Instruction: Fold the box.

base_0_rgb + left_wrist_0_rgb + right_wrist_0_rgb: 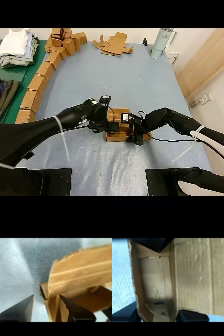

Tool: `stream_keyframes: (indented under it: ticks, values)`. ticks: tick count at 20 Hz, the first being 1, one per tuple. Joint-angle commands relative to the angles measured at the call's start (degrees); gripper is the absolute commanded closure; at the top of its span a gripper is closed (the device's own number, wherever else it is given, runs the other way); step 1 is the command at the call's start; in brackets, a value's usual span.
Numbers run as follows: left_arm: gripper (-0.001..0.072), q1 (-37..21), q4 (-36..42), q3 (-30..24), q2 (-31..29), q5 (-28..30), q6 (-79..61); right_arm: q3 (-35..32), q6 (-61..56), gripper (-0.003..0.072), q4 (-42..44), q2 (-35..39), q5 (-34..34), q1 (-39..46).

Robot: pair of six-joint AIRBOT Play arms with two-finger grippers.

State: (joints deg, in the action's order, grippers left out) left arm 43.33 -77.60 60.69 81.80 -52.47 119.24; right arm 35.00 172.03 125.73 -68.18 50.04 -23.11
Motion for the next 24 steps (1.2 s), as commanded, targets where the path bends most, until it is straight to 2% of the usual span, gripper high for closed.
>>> stream_keyframes:
  ticks: [1,5,6,10,17,18,19,20,24]
  values:
    - [0.0212,1.7,-5.2,6.0,5.4,-9.6,3.3,0.0,0.0,0.0215,0.0,0.0,0.0,0.0]
    - [0.0214,1.7,-5.0,6.6,6.6,-8.3,3.2,0.0,0.0,0.0215,0.0,0.0,0.0,0.0]
    - [0.0292,1.7,-4.6,6.6,6.8,-8.0,3.4,0.0,0.0,0.0215,0.0,0.0,0.0,0.0]
    - [0.0699,2.2,-4.2,6.6,7.3,-6.9,3.9,0.0,0.0,0.0215,0.0,0.0,0.0,0.0]
    - [0.0693,2.9,-2.8,6.6,7.4,-7.3,4.2,0.0,0.0,0.0215,0.0,0.0,0.0,0.0]
    - [0.0531,2.9,-2.5,6.6,7.3,-7.3,4.2,0.0,0.0,0.0215,0.0,0.0,0.0,0.0]
    - [0.0264,2.9,-1.9,6.6,7.3,-7.3,4.3,0.0,0.0,0.0215,0.0,0.0,0.0,0.0]
    - [0.0212,2.7,-1.4,6.8,7.3,-7.6,4.4,0.0,0.0,0.0215,0.0,0.0,0.0,0.0]
    - [0.0212,1.6,-1.4,8.9,7.3,-11.1,4.4,0.0,0.0,0.0215,0.0,0.0,0.0,0.0]
